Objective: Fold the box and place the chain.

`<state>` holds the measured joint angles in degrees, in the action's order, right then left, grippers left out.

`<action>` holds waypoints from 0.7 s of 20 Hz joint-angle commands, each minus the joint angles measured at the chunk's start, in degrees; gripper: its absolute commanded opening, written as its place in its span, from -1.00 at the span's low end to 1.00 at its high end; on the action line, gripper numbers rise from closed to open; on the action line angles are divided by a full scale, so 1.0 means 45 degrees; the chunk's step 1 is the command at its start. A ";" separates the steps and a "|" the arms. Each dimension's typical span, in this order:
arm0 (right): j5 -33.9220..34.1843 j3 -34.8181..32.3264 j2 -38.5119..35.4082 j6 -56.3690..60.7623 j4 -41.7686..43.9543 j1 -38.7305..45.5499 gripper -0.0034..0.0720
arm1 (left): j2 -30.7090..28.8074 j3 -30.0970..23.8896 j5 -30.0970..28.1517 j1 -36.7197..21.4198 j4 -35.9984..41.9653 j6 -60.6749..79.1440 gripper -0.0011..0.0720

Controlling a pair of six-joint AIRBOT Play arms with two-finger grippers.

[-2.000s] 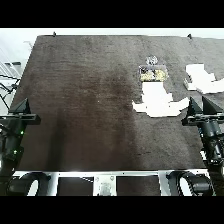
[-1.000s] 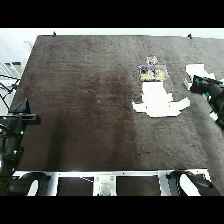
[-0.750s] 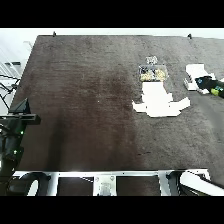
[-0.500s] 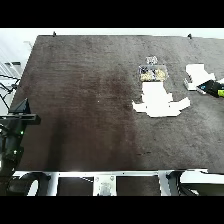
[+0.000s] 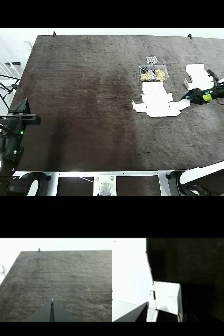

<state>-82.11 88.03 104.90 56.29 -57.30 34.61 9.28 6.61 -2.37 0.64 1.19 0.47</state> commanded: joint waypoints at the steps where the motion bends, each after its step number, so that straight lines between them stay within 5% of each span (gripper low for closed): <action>1: -0.0461 0.0102 0.0777 0.0063 -0.0044 -0.0287 0.52 | -0.0005 0.0000 -0.0005 -0.0010 -0.0005 0.0005 -0.92; 5: -0.1107 0.0068 0.1137 -0.0029 0.0277 -0.0267 0.48 | -0.0005 0.0000 -0.0005 -0.0010 -0.0005 0.0005 -0.92; 8: -0.1151 -0.0219 0.1282 -0.0724 0.1457 -0.0291 -0.09 | -0.0005 0.0000 -0.0005 -0.0010 -0.0005 0.0005 -0.92; 10: -0.1175 -0.0457 0.1282 -0.1117 0.1987 -0.0223 -0.75 | -0.0005 0.0000 -0.0005 -0.0010 -0.0005 0.0005 -0.92; 14: -0.1447 -0.2506 0.0427 -0.1715 0.3609 -0.0238 -0.89 | -0.0005 0.0000 -0.0005 -0.0010 -0.0005 0.0005 -0.92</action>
<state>-88.14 82.35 109.16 51.16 -46.85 33.76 9.28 6.61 -2.39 0.64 1.19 0.47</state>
